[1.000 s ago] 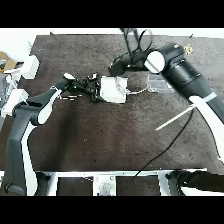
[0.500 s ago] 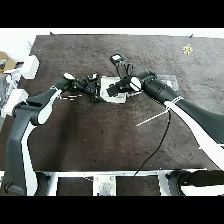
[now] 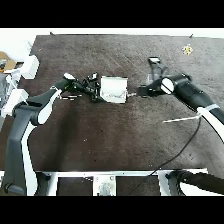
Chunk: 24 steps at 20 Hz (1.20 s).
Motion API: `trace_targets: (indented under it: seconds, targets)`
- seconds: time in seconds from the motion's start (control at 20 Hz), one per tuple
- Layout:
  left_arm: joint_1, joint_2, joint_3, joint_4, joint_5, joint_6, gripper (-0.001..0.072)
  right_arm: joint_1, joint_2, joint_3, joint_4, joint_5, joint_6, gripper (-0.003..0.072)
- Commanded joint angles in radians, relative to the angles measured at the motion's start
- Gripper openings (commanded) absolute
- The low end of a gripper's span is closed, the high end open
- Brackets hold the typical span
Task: Fold the box and place the chain.
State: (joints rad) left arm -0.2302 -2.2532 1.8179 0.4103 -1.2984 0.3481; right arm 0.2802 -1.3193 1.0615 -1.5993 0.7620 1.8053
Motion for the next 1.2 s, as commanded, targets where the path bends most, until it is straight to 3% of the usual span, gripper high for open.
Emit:
trace_targets:
  seconds: [0.0, 0.2, 0.5, 0.75, 0.85, 1.0, 1.15]
  targets:
    - [0.0, 0.0, 0.0, 0.0, 0.0, 0.0, 0.0351, -0.126, 0.004, -0.122, 0.112, -0.25, 0.08, 0.0276]
    - [0.0, 0.0, 0.0, 0.0, 0.0, 0.0, 0.0351, -0.146, -0.147, -0.094, 0.241, -0.446, 0.073, 0.0276]
    - [0.0, 0.0, 0.0, 0.0, 0.0, 0.0, 0.0351, -0.146, -0.32, 0.013, 0.296, -0.493, 0.073, 0.0276]
    - [0.0, 0.0, 0.0, 0.0, 0.0, 0.0, 0.0351, -0.154, -0.335, 0.027, 0.296, -0.486, 0.077, 0.0274]
    - [0.0, 0.0, 0.0, 0.0, 0.0, 0.0, 0.0351, -0.168, -0.335, 0.027, 0.303, -0.485, 0.077, 0.0196]
    - [0.0, 0.0, 0.0, 0.0, 0.0, 0.0, 0.0351, -0.172, -0.323, 0.027, 0.325, -0.467, 0.077, 0.0021]
    - [0.0, 0.0, 0.0, 0.0, 0.0, 0.0, 0.0351, -0.167, -0.278, 0.027, 0.294, -0.425, 0.076, 0.0006]
